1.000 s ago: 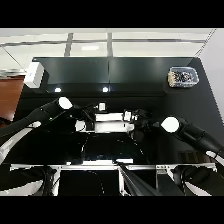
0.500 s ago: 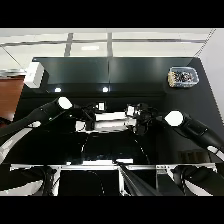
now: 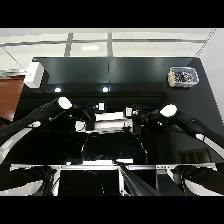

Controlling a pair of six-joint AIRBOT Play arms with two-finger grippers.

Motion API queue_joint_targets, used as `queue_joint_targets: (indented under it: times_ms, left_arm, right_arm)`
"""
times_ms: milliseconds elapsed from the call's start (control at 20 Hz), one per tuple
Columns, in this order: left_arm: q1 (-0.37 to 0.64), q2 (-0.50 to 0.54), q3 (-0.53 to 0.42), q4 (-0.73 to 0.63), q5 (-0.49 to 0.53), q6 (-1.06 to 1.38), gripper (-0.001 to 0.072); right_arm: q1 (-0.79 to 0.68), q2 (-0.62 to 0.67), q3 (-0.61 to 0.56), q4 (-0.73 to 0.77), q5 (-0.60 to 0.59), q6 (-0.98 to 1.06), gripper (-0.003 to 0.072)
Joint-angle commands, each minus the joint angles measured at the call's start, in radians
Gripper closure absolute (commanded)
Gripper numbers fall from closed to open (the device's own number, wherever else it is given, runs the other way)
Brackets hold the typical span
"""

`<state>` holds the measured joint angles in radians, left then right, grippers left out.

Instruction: Fold the box and place the chain.

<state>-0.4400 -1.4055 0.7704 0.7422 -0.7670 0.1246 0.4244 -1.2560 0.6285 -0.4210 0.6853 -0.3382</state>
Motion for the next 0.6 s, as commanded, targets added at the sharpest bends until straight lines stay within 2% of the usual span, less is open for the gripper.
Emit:
queue_joint_targets:
  times_ms: [0,450,550]
  left_arm:
    - [-0.001,0.0,0.001,0.0,0.0,0.0,0.0684]
    - [-0.001,0.0,0.001,0.0,0.0,0.0,0.0684]
    - [-0.001,0.0,0.001,0.0,0.0,0.0,0.0684]
  right_arm:
    - [-0.003,-0.059,0.009,-0.021,0.064,-0.035,-0.0014]
    - [-0.003,-0.087,0.01,-0.048,0.037,-0.013,-0.0013]
    - [-0.002,-0.087,0.01,-0.048,0.034,-0.009,0.0018]
